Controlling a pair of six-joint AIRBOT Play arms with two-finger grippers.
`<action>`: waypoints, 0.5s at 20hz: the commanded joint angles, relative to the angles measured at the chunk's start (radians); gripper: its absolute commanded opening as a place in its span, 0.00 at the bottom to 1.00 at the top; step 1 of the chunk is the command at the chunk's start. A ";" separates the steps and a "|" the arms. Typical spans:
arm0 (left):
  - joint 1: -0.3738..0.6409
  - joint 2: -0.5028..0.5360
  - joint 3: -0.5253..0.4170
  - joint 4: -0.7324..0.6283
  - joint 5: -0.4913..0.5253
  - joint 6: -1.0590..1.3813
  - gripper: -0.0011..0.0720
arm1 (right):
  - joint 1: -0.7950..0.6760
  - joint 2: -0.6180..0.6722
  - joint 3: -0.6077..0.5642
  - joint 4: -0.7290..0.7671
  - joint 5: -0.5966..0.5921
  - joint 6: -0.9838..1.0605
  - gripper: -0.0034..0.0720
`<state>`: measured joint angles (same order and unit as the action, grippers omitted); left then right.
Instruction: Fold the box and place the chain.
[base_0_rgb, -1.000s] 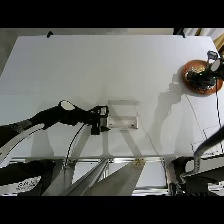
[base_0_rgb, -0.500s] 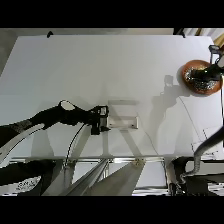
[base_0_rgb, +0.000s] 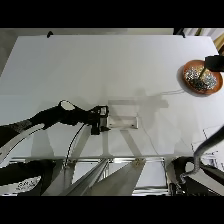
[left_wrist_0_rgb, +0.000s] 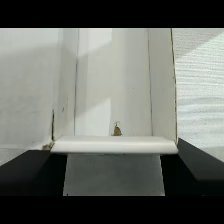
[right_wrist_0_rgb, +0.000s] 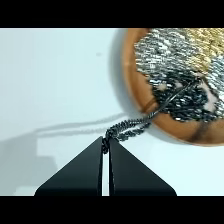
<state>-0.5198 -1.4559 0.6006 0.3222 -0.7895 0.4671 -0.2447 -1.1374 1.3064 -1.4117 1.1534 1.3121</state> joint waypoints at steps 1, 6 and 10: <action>0.001 0.001 0.000 0.000 0.000 0.000 0.21 | 0.090 0.154 0.001 0.062 0.096 -0.038 0.07; 0.001 0.001 0.000 0.000 0.000 0.000 0.21 | 0.243 0.344 0.001 0.063 0.190 0.004 0.07; 0.001 0.001 0.000 0.000 0.000 0.000 0.21 | 0.337 0.459 0.001 0.134 0.273 0.024 0.07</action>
<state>-0.5198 -1.4559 0.6006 0.3222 -0.7895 0.4671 0.0254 -0.7616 1.3067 -1.3300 1.3582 1.3201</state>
